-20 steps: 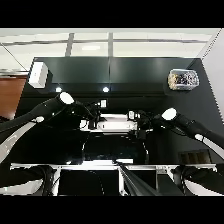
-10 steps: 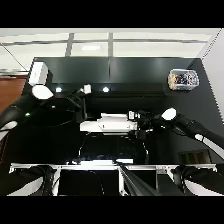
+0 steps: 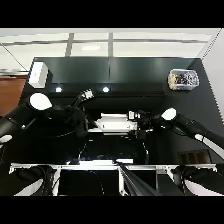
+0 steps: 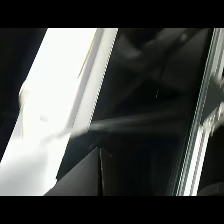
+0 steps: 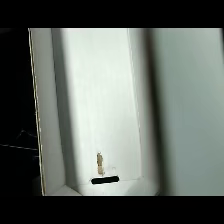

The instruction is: Fold the box and place the chain.

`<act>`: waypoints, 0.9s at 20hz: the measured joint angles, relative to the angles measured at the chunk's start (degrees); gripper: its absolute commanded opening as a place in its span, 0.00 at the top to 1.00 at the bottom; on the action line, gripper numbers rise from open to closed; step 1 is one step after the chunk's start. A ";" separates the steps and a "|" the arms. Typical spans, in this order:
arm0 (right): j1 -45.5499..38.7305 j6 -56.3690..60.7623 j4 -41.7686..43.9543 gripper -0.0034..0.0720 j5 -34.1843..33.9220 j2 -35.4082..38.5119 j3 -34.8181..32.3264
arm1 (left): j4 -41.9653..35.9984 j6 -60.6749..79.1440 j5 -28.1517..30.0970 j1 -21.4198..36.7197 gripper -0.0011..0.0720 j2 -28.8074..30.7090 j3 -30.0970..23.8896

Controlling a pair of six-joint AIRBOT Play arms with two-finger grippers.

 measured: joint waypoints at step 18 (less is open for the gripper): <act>0.00 -0.02 -0.07 0.73 0.13 0.00 0.00 | 2.45 2.73 11.78 -2.27 0.95 -21.27 9.81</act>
